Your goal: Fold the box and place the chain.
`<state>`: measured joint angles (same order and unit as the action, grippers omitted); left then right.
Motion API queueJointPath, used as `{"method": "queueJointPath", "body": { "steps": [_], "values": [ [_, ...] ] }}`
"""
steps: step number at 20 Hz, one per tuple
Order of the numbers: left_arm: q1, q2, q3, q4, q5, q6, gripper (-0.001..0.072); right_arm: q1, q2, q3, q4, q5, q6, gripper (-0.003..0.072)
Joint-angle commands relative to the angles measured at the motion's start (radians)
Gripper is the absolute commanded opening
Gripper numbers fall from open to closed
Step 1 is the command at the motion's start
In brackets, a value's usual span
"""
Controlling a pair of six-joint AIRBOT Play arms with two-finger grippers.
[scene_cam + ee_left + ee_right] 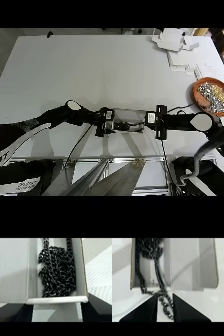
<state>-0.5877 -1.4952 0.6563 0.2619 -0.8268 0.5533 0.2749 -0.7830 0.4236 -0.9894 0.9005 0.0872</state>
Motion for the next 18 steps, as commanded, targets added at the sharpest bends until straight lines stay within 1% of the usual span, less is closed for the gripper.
{"method": "queueJointPath", "body": {
  "steps": [1,3,5,8,12,13,14,16,18],
  "values": [
    [0.0,0.001,0.0,0.0,0.0,0.0,0.0363,-0.052,-0.105,-0.034,-0.001,-0.006,-0.06,0.0196],
    [0.0,0.001,0.0,0.0,0.0,0.0,0.0363,-0.052,-0.176,-0.034,0.066,-0.02,-0.137,0.0166],
    [0.0,0.001,0.0,0.0,0.0,0.0,0.0363,-0.052,-0.219,-0.034,0.146,-0.058,-0.198,0.0166],
    [0.0,0.0,0.0,0.0,0.0,0.0,0.0363,-0.052,-0.228,-0.034,0.202,-0.095,-0.259,0.0166],
    [0.0,0.001,0.0,0.0,0.0,0.0,0.0363,-0.053,-0.228,-0.034,0.201,-0.098,-0.272,0.0156],
    [0.0,0.001,0.0,0.0,0.0,0.0,0.0363,-0.053,-0.227,-0.034,0.2,-0.095,-0.272,0.0132],
    [0.0,0.001,0.0,0.0,0.0,0.0,0.0363,-0.052,-0.223,-0.034,0.192,-0.077,-0.272,0.002],
    [0.0,0.001,0.0,0.0,0.0,0.0,0.0363,-0.052,-0.186,-0.034,0.131,-0.036,-0.243,0.0016],
    [0.0,0.001,0.0,0.0,0.0,0.0,0.0363,-0.051,-0.103,-0.034,0.014,-0.014,-0.119,0.0016]
  ]
}}
